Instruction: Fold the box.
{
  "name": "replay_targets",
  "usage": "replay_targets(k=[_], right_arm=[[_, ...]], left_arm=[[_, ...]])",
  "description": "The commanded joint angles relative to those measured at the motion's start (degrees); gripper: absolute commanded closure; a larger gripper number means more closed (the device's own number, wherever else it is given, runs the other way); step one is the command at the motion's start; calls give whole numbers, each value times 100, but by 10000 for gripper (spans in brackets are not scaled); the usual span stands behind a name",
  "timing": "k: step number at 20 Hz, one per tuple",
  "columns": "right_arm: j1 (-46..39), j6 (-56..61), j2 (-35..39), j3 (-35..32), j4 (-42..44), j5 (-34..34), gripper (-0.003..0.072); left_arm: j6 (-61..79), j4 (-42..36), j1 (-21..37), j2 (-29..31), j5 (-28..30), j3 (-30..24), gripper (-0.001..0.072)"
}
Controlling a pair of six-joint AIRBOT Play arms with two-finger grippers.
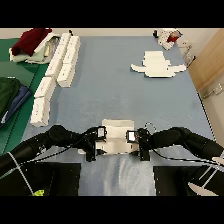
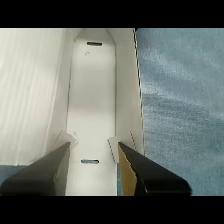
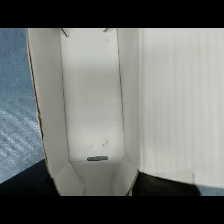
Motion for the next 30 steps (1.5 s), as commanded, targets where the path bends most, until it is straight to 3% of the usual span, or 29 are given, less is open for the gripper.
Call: replay_targets(k=[1,3,4,5,6,7,12,16,19,22,25,30], right_arm=[[7,11,2,4,4,0,256],[7,11,4,4,7,0,256],[7,11,2,4,4,0,256],[7,11,2,4,4,0,256],[7,11,4,4,4,0,257],[7,11,2,4,4,0,257],[7,11,4,4,4,0,257],[7,11,2,4,4,0,256],[7,11,2,4,4,0,256],[7,11,4,4,4,0,257],[7,11,2,4,4,0,257],[7,11,2,4,4,0,256]], left_arm=[[13,-42,-33,-26,-13,7,219],[-15,-11,-33,-26,-15,7,221],[-59,4,-31,-24,-15,9,301],[-184,57,-20,-11,-11,13,502],[-448,267,-20,13,-20,44,657],[-861,610,-22,48,-90,107,694],[-3829,2452,-20,463,-968,590,695],[-6564,3322,-20,1078,-1749,1106,695],[-9670,4485,-20,1381,-1906,1237,694],[-11355,5803,22,1370,-2688,1237,694],[-11425,5761,627,1362,-3034,1220,695],[-10574,4315,1974,1189,-2914,732,695]])
